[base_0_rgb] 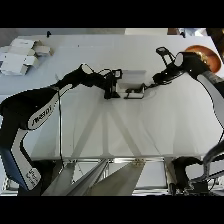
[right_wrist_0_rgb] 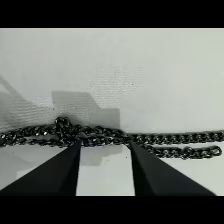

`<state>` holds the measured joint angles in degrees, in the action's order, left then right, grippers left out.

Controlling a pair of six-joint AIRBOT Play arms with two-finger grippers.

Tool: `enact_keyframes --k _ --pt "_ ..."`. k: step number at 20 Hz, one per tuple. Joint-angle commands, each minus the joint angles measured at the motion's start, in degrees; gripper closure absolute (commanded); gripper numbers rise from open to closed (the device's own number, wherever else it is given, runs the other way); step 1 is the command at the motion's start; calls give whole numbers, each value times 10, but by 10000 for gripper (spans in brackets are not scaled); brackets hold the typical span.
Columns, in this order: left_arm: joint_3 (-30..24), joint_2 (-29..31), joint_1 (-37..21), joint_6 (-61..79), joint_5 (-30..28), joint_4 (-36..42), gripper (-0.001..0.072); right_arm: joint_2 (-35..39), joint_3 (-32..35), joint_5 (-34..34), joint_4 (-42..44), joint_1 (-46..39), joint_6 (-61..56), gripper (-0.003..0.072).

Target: Fold the box and place the chain.

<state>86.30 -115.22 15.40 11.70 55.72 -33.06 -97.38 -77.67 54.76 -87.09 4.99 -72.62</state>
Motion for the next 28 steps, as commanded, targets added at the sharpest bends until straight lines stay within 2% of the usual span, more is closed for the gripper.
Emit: enact_keyframes --k 1,6,9,12,14,15,26,27,28 --pt "1 0 0 0 0 0 288 -12 -1 -1 -24 0 0 272" --pt "1 0 0 0 0 0 288 -25 -1 33 -24 0 1 279" --pt "1 0 0 0 0 0 288 -32 -1 31 -27 0 0 295" --pt "1 0 0 0 0 0 288 -36 -1 21 -27 0 0 472" --pt "1 0 0 0 0 0 288 -33 -1 20 -27 0 0 629" --pt "1 0 0 0 0 0 288 -32 -1 22 -27 0 0 650" --pt "1 0 0 0 0 0 288 48 -1 15 -28 0 12 668" --pt "1 0 0 0 0 0 288 48 -1 10 -28 0 21 616" --pt "1 0 0 0 0 0 288 47 -1 10 -28 0 40 462"
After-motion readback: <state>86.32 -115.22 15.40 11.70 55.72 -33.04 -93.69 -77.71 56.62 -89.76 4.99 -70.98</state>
